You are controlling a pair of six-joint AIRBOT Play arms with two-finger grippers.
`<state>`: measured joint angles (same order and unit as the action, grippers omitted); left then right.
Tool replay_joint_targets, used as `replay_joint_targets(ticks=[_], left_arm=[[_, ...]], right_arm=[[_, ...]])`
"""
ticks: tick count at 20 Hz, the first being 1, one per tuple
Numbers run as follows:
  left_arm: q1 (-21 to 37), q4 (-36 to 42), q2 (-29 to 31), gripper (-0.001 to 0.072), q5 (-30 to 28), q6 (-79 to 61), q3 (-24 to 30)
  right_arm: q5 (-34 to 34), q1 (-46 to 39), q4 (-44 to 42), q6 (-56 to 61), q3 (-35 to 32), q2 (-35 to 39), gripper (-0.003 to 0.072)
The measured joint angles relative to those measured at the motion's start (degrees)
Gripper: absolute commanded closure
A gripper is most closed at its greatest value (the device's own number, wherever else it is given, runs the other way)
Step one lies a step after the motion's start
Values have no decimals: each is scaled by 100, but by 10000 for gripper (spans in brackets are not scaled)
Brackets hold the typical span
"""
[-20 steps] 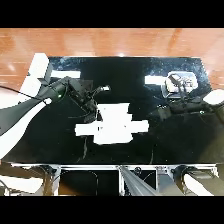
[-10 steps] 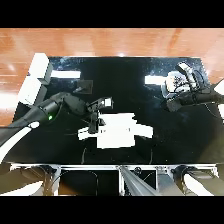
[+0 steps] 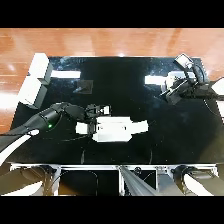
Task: Fold the box and place the chain.
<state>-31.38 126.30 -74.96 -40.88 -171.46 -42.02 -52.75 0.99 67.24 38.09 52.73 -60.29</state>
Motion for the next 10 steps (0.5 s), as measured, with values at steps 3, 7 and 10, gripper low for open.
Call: replay_joint_targets(ticks=[3, 7, 10], left_arm=[[7, -33, -15, 686, 96, -4, 15], [13, -55, -24, 686, 105, 17, 22], [13, -66, -31, 686, 94, 92, 24]], right_arm=[[396, 11, -127, -39, 0, 0, -19], [9, 81, -560, -555, -50, -9, -19], [-481, 330, -778, -1281, -249, -55, -19]])
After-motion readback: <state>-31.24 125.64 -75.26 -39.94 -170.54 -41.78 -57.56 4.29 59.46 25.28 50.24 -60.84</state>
